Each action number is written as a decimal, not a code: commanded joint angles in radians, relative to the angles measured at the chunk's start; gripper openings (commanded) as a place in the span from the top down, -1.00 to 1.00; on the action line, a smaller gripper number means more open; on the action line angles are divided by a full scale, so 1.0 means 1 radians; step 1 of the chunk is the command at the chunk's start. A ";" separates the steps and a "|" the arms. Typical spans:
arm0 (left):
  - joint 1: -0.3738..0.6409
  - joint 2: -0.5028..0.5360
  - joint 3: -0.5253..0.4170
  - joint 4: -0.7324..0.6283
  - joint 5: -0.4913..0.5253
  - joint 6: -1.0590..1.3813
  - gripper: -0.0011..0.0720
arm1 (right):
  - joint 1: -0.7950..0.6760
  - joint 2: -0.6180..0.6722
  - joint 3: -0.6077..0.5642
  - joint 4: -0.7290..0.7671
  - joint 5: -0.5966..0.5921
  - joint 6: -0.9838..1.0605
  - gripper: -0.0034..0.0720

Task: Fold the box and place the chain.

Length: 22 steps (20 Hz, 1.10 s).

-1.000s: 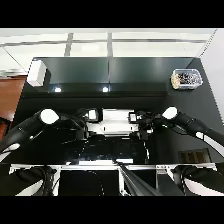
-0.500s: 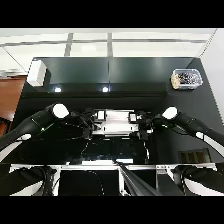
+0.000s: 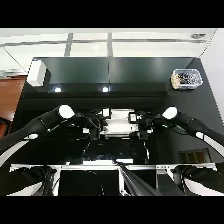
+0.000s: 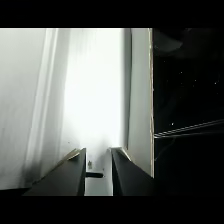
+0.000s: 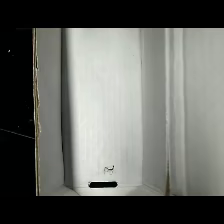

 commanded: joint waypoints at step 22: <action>0.561 0.139 -0.085 0.180 -0.365 -1.295 0.90 | 0.000 0.000 0.000 0.001 0.000 0.000 -0.13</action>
